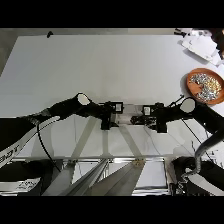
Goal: Fold the box and place the chain.
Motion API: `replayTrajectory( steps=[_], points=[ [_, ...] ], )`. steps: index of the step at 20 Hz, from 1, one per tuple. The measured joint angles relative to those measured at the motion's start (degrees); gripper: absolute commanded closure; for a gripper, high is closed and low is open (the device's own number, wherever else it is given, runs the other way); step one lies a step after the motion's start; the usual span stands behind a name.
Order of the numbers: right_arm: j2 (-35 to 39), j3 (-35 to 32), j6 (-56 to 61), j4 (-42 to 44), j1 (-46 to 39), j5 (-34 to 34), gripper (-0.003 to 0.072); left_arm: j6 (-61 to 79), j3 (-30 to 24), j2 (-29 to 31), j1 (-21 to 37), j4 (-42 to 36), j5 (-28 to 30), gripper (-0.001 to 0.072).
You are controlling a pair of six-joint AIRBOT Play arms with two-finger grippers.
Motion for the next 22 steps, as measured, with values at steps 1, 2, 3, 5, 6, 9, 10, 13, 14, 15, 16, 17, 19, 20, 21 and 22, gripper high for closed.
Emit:
replayTrajectory(
  steps=[1, 2, 3, 5, 6, 9, 10, 13, 14, 15, 16, 17, 19, 20, 21, 22],
  points=[
    [-0.2, -0.2, -0.4, 1.0, 0.0, -0.5, 0.0059, 0.0, 0.0, 0.0, 0.0, 0.0, 0.0, 0.0456],
    [-0.3, -0.4, -0.6, 1.7, 0.0, -0.9, 0.0072, 0.0, 0.0, 0.0, 0.0, 0.0, 0.0, 0.0456],
    [-0.4, -0.6, -0.7, 2.4, 0.0, -1.2, 0.0130, 0.0, 0.0, 0.0, 0.0, 0.0, 0.0, 0.0456],
    [-0.6, -1.4, -0.9, 3.2, 0.0, -1.4, 0.0191, 0.0, 0.0, 0.0, 0.0, 0.0, 0.0, 0.0456],
    [-0.6, -1.7, -1.0, 3.4, 0.0, -1.5, 0.0265, 0.0, 0.0, 0.0, 0.0, 0.0, 0.0, 0.0456],
    [-0.7, -2.3, -1.1, 4.2, 0.0, -1.7, 0.0435, 0.0, 0.0, 0.0, 0.0, 0.0, 0.0, 0.0456],
    [-0.7, -2.4, -1.1, 4.5, 0.0, -1.7, 0.0526, 0.0, 0.0, 0.0, 0.0, 0.0, 0.0, 0.0456],
    [-0.7, -2.6, -1.1, 5.8, 0.0, -1.8, 0.0680, 0.0, 0.0, 0.0, 0.0, 0.1, 0.0, 0.0456],
    [-0.7, -2.6, -1.1, 6.1, 0.0, -1.8, 0.0680, 0.0, 0.0, 0.0, 0.0, 0.1, 0.0, 0.0456],
    [-0.7, -2.6, -1.1, 6.3, 0.0, -1.8, 0.0680, 0.0, 0.0, 0.0, 0.0, 0.1, 0.0, 0.0456],
    [-0.7, -2.6, -0.9, 6.5, 0.0, -1.8, 0.0681, 0.0, 0.0, 0.0, 0.0, 0.1, 0.0, 0.0456],
    [-0.7, -2.6, -0.9, 6.6, 0.0, -1.8, 0.0681, 0.0, 0.0, 0.0, 0.0, 0.1, 0.0, 0.0456],
    [-0.4, -2.7, -0.8, 6.6, 0.0, -1.7, 0.0681, 0.0, 0.0, 0.0, 0.0, 0.1, 0.0, 0.0456],
    [0.0, -2.7, -0.8, 6.6, 0.0, -1.7, 0.0681, 0.0, 0.0, 0.0, 0.0, 0.1, 0.0, 0.0456],
    [0.6, -2.7, -0.8, 6.3, 0.0, -1.7, 0.0681, 0.0, 0.0, 0.0, 0.0, 0.0, 0.0, 0.0456],
    [1.4, -2.7, -0.7, 5.6, 0.0, -1.7, 0.0681, 0.0, 0.0, 0.0, 0.0, 0.0, 0.0, 0.0456]
  ],
)
